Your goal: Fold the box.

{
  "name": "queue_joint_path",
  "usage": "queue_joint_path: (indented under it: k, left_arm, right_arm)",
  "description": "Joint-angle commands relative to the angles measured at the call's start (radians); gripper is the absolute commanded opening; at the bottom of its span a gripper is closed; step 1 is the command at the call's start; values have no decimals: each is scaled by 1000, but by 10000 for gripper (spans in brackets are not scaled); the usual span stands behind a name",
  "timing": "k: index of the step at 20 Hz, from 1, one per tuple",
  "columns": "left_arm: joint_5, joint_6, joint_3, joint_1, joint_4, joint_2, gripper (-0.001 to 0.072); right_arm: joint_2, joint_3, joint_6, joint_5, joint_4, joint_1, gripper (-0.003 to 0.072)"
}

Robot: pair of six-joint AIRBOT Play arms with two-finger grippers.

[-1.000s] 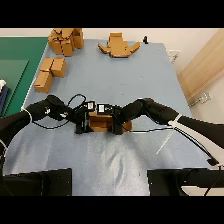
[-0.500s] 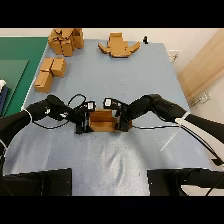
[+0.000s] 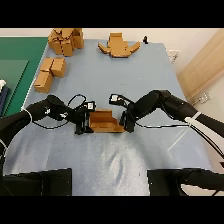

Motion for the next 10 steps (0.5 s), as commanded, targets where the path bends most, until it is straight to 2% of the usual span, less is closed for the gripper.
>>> queue_joint_path:
  k: [1,3,6,10]
  left_arm:
    - [-2,-1,0,0,-1,0,250]
    - [-4,-5,0,0,-1,0,249]
    - [-4,-8,0,1,-1,0,250]
    - [-4,-7,0,0,8,0,250]
  right_arm:
    - [47,6,222,45,14,-1,9]
    - [55,12,237,102,135,0,9]
    - [5,45,100,134,367,30,8]
    - [-183,216,101,198,410,61,8]
